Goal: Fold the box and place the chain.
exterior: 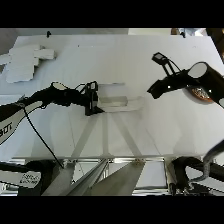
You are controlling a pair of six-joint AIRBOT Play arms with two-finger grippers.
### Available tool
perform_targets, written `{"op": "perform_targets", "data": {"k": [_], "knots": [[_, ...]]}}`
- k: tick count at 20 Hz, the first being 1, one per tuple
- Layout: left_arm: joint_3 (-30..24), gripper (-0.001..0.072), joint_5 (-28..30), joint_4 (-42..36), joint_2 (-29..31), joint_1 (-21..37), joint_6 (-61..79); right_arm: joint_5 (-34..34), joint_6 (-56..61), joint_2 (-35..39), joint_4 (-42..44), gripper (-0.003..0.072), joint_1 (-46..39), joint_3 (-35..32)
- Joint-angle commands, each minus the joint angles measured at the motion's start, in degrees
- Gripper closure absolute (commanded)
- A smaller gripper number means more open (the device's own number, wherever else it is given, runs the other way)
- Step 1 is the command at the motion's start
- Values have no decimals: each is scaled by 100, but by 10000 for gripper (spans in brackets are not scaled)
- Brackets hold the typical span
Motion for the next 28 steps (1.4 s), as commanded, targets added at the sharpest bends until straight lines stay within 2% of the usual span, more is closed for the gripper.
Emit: {"op": "perform_targets", "data": {"k": [1, 4, 9, 15, 19, 20, 21, 22, 26, 28], "knots": [[2, 144, 2, 0, 4, 2, 0, -44, 1047, -197, -212, 670, -461, -341], [2, 144, 2, 0, 4, 2, 0, 68, 1064, -763, 120, 669, -391, -494], [2, 144, 0, 2, 4, 2, 0, 57, 824, -1482, 1316, 669, 61, -492], [2, 144, 2, 2, 4, 2, 0, 634, 79, -1530, 2645, 669, 249, -487], [2, 144, 2, 2, 4, 2, 0, 837, -31, -1386, 2739, 667, 249, -487], [2, 144, 0, 2, 4, 2, 0, 839, -31, -1349, 2769, 614, 249, -487], [2, 144, 0, 0, 4, 2, 0, 839, -28, -1327, 2857, 457, 249, -487], [2, 144, 2, 0, 4, 2, 0, 839, -26, -1320, 2979, 356, 249, -485], [2, 144, 2, 0, 4, 2, 0, 824, -42, -1318, 3230, 346, 273, -487], [2, 144, 2, 0, 4, 0, 0, 660, -68, -1318, 3226, 253, 382, -485]]}}
